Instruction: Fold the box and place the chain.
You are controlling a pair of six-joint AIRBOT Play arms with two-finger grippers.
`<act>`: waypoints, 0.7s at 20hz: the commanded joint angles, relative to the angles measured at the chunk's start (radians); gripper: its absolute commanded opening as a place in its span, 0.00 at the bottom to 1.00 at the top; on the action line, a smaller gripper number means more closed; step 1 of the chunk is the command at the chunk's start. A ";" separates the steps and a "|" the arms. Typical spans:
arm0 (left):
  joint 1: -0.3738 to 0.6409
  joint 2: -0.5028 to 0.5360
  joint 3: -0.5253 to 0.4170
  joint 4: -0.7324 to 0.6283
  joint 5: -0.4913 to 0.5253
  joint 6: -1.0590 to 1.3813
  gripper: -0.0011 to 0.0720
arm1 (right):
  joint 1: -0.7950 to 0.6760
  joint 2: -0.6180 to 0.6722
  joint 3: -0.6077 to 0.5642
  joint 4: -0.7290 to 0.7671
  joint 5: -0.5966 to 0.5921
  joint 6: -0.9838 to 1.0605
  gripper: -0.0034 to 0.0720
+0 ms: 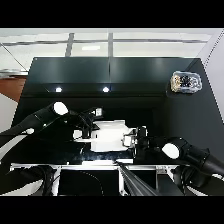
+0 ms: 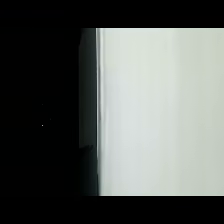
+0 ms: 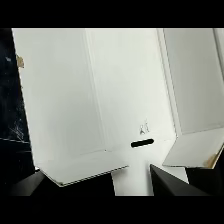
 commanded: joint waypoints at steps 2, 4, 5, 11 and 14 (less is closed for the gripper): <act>-0.001 0.000 0.000 0.001 0.000 0.000 0.06 | 0.014 -0.003 0.023 0.010 -0.008 0.000 0.97; -0.001 0.000 0.000 0.000 0.001 0.000 0.06 | 0.010 -0.003 0.048 0.007 0.023 0.001 0.97; -0.001 0.000 0.000 0.000 0.001 0.000 0.06 | 0.004 -0.003 0.057 0.008 0.023 0.006 0.97; -0.001 0.000 0.000 0.000 0.001 0.000 0.06 | -0.009 -0.003 0.071 0.028 0.039 0.013 0.97; -0.001 0.000 0.000 0.000 0.001 0.000 0.06 | -0.009 -0.003 0.072 0.036 0.002 0.015 0.97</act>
